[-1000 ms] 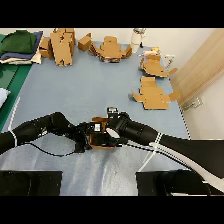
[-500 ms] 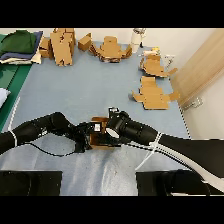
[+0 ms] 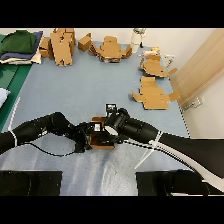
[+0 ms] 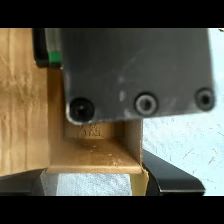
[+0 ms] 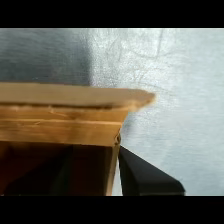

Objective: Fold the box.

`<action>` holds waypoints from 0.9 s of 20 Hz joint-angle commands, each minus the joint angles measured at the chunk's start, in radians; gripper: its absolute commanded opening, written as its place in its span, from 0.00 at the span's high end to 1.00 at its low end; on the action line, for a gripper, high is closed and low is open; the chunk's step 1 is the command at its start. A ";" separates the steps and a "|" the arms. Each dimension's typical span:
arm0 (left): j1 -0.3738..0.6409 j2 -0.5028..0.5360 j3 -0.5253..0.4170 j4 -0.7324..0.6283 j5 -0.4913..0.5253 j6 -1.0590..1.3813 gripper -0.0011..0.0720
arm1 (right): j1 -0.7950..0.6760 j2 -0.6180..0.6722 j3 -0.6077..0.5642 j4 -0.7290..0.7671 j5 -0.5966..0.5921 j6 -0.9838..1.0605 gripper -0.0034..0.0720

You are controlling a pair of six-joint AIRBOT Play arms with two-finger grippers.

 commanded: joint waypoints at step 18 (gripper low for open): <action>-0.001 0.000 0.000 0.000 -0.001 0.000 0.50 | -0.019 0.175 0.003 -0.157 0.154 0.079 0.86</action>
